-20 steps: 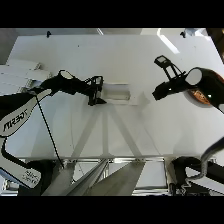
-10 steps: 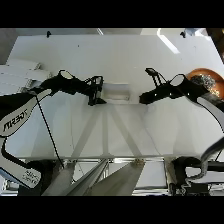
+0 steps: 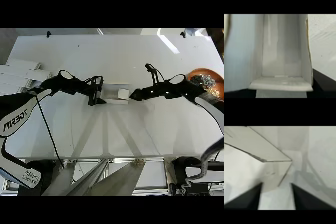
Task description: Fold the box and place the chain.
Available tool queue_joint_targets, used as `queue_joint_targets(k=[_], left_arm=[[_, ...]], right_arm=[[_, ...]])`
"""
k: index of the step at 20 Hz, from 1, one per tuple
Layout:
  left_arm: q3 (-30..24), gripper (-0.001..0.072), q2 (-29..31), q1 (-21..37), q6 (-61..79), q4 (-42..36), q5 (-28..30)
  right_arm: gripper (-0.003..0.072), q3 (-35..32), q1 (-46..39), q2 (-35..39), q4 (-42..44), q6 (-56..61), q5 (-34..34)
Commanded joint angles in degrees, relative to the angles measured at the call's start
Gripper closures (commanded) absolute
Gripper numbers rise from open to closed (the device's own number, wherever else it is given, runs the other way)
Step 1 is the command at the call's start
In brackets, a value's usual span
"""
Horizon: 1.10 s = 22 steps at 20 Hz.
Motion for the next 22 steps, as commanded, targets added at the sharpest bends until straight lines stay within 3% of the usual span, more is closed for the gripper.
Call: queue_joint_targets(k=[1,2,5,7,9,12,15,17,19,21,22], left_arm=[[0.0,0.0414,0.04,-0.02,0.02,0.0,0.11],[0.0,0.0414,0.04,-0.02,0.02,0.0,0.11],[0.0,0.0414,0.04,-0.02,0.02,0.0,0.11],[0.0,0.0414,0.04,-0.02,0.02,0.0,0.11],[0.0,0.0414,0.04,-0.02,0.02,0.0,0.09],[0.0,0.0414,0.04,-0.02,0.02,0.0,0.09],[0.0,0.0414,0.04,-0.02,0.04,0.0,0.11],[0.0,0.0414,0.04,-0.02,0.02,0.0,0.11],[0.0,0.0414,0.04,-0.02,0.02,0.0,0.11],[0.0,0.0414,0.02,-0.02,0.02,0.0,0.11],[0.0,0.0414,0.04,-0.02,0.02,0.0,0.11]], right_arm=[[0.022,0.04,0.11,0.44,3.69,-1.42,1.29],[0.0288,0.04,0.11,0.46,3.74,-1.46,1.73],[0.0294,0.04,0.11,0.46,3.78,-2.03,2.36],[0.0519,0.04,0.11,0.46,3.43,-1.81,2.27],[0.0521,0.04,0.11,0.46,3.3,-1.79,1.33],[0.061,0.04,0.09,1.66,3.23,-1.79,-0.44],[0.0599,0.04,0.04,4.11,3.21,-1.86,-1.4],[0.0484,0.04,0.07,5.03,3.26,-1.86,-0.96],[0.048,0.04,0.13,4.96,1.9,-1.84,-0.59],[0.0336,0.04,0.63,4.96,-0.66,-1.81,-0.85],[0.0328,0.04,1.09,4.96,-1.57,-1.79,-1.33]])
